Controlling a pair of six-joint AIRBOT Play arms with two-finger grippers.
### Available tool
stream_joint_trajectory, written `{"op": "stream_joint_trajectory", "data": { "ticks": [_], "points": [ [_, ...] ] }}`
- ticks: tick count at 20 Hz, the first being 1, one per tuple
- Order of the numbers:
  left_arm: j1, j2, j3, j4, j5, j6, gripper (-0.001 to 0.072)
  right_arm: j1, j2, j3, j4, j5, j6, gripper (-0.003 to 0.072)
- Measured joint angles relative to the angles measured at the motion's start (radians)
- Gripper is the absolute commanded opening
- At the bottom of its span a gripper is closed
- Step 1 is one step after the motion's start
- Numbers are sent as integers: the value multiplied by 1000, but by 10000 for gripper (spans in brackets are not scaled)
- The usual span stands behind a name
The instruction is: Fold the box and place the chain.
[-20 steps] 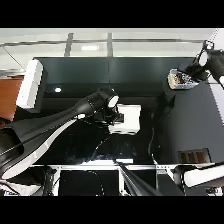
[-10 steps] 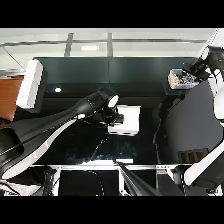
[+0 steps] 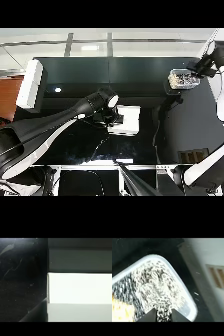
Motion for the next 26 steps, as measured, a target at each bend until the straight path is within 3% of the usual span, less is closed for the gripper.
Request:
{"op": "stream_joint_trajectory", "data": {
  "ticks": [3,9,15,21,26],
  "points": [
    [0,0,0,0,1,0,24,-1,121,-11,13,35,-103,10],
    [0,0,0,0,2,0,24,-6,439,-183,93,-32,-243,10],
    [0,0,0,0,5,0,25,-3,725,-327,282,-37,-332,10],
    [0,0,0,0,7,0,24,113,1059,-616,448,15,-370,10],
    [0,0,0,0,8,0,24,308,1173,-834,657,50,-375,10]
  ]
}}
